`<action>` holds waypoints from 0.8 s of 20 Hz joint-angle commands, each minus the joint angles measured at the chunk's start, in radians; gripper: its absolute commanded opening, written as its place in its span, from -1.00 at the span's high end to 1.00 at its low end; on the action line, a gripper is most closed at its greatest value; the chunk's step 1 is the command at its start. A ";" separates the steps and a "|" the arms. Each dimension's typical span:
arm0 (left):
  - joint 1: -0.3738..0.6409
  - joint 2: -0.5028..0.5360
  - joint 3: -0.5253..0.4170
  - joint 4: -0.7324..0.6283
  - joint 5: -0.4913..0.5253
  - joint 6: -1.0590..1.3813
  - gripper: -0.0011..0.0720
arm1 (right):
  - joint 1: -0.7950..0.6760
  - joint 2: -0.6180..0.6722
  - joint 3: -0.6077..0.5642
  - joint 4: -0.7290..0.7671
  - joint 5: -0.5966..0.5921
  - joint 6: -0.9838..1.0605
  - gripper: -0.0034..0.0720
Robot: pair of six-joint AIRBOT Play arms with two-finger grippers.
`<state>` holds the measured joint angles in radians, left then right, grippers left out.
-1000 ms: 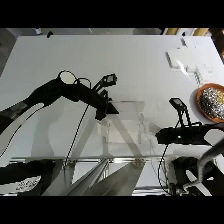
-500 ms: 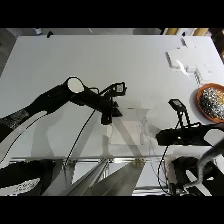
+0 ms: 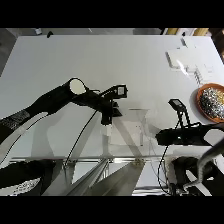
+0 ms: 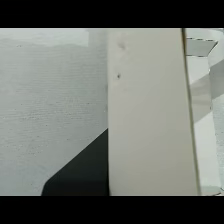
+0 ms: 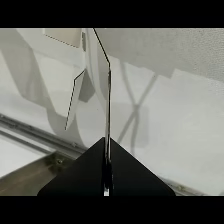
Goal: Fold the box and place the chain.
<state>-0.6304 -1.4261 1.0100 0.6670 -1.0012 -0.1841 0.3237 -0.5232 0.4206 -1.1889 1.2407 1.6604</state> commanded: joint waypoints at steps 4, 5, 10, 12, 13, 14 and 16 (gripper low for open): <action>0.000 0.000 0.000 0.005 0.003 0.005 0.95 | 0.000 0.000 0.000 0.000 0.001 0.000 0.85; 0.000 0.000 0.000 0.008 0.003 0.007 0.95 | 0.000 0.000 0.000 0.000 0.001 0.000 0.85; 0.000 0.000 0.000 0.007 0.012 0.055 0.97 | 0.000 0.000 0.000 0.000 0.001 0.000 0.85; 0.000 0.000 -0.002 0.007 0.041 0.054 0.97 | 0.000 0.000 0.000 0.000 0.001 0.000 0.85; 0.000 0.000 -0.002 0.006 0.053 0.053 0.97 | 0.000 0.000 0.000 0.000 0.001 0.000 0.85; 0.000 0.000 -0.002 0.005 0.060 0.053 0.97 | 0.000 0.000 0.000 -0.001 0.000 -0.001 0.85; 0.000 0.000 -0.002 0.003 0.060 0.053 0.97 | 0.000 0.000 0.000 -0.031 -0.106 -0.022 0.85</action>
<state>-0.6308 -1.4261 1.0080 0.6720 -0.9588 -0.1345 0.3237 -0.5232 0.4206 -1.1976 1.2221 1.6527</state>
